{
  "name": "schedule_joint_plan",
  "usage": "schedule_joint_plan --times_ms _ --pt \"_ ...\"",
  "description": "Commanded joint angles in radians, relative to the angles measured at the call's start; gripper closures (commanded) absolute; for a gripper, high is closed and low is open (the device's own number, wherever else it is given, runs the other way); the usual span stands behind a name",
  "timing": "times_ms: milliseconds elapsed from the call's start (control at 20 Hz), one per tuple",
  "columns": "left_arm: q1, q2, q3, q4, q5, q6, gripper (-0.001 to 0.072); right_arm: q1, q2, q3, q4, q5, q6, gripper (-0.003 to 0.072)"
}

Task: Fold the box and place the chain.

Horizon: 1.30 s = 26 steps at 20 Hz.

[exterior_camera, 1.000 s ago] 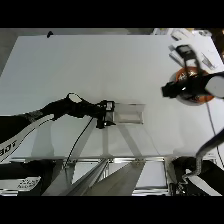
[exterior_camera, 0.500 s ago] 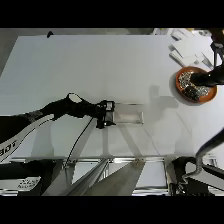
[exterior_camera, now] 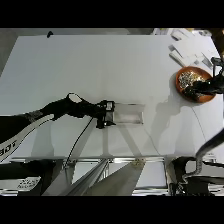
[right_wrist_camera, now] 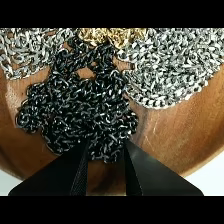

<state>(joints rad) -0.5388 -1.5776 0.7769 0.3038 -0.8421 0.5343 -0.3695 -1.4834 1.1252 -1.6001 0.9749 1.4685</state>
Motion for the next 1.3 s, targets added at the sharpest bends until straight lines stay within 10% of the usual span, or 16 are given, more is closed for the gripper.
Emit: schedule_joint_plan --times_ms 0,850,1000,1250 --pt "0.001 0.0 0.001 0.0 0.0 0.0 0.0506 -0.007 -0.026 0.001 0.015 -0.045 -0.009 0.0469" --pt "0.001 0.0 0.001 0.0 0.0 0.0 0.0506 -0.007 -0.092 0.001 0.045 -0.15 -0.012 0.0507" --pt "0.001 0.0 0.001 0.0 0.0 0.0 0.0506 -0.007 -0.092 0.001 0.069 -0.154 -0.015 0.0664" --pt "0.001 0.0 0.001 0.0 0.0 0.0 0.0506 -0.007 -0.045 0.001 0.066 -0.096 -0.065 0.0665"
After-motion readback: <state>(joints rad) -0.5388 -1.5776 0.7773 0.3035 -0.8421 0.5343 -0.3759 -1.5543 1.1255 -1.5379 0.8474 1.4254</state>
